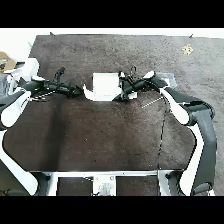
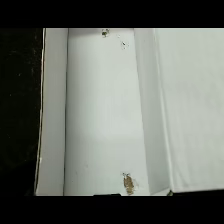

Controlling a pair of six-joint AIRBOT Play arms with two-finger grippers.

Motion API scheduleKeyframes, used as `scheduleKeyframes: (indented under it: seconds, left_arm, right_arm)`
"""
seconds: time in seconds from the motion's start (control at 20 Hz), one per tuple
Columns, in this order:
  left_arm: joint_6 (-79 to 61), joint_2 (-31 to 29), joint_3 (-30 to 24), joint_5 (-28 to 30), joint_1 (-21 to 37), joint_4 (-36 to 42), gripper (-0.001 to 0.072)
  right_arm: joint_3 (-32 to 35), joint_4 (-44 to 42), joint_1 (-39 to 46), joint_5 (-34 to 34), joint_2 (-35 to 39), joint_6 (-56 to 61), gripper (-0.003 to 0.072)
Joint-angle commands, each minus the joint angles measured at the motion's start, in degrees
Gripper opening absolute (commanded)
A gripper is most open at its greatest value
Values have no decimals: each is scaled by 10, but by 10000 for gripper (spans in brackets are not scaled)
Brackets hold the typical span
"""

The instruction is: Fold the box and place the chain.

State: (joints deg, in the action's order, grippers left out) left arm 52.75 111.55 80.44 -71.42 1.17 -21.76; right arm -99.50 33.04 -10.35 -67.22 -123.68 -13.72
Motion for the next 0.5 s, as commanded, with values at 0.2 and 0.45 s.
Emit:
scheduleKeyframes:
  seconds: [0.2,0.45]
  left_arm:
    - [-7,0,20,12,-34,-13,543]
    - [44,0,66,4,-52,-74,462]
  right_arm:
    - [0,0,0,0,0,0,426]
    - [0,0,0,0,0,0,426]
